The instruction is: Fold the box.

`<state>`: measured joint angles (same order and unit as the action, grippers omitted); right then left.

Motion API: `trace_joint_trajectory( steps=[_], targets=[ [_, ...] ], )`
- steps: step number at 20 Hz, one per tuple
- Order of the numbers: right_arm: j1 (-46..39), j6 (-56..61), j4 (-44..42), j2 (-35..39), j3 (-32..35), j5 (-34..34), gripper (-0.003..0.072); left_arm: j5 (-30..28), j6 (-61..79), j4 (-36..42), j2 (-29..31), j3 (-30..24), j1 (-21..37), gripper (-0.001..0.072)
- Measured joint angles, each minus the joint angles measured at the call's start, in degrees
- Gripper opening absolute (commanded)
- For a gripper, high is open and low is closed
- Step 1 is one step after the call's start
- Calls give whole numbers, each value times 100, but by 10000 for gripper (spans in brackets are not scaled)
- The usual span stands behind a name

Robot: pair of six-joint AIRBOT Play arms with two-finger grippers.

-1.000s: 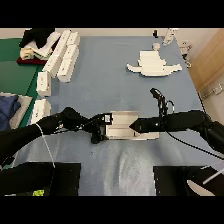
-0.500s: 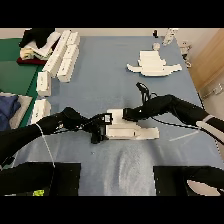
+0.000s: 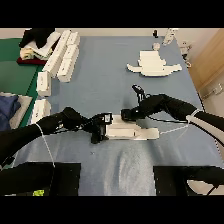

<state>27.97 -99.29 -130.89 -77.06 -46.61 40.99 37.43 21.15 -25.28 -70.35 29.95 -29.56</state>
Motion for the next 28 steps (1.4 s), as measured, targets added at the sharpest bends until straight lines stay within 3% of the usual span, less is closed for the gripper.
trace_joint_trajectory(
  steps=[7,12,13,15,16,18,19,23,28],
  targets=[
    [2,-632,380,649,-188,247,10,-2,4,-2,0,0,-2,359],
    [2,-1237,715,1576,-33,1224,21,0,4,0,0,0,-2,359],
    [2,-1486,756,1816,85,1475,115,0,2,-2,0,0,-2,358],
    [4,-1956,920,2299,385,1871,474,0,2,0,0,0,-2,359],
    [4,-2173,1043,2518,546,2013,589,0,2,0,0,0,-2,359],
    [4,-2747,1353,2900,885,2173,612,0,2,0,0,0,-2,359],
    [4,-3101,1556,3042,1064,2192,670,0,2,0,0,0,-2,359],
    [-9,-4291,2175,3241,1665,1547,668,2,2,-2,0,0,-2,359],
    [-9,-5383,2203,2955,1947,675,647,2,2,0,0,0,-2,358]
  ],
)
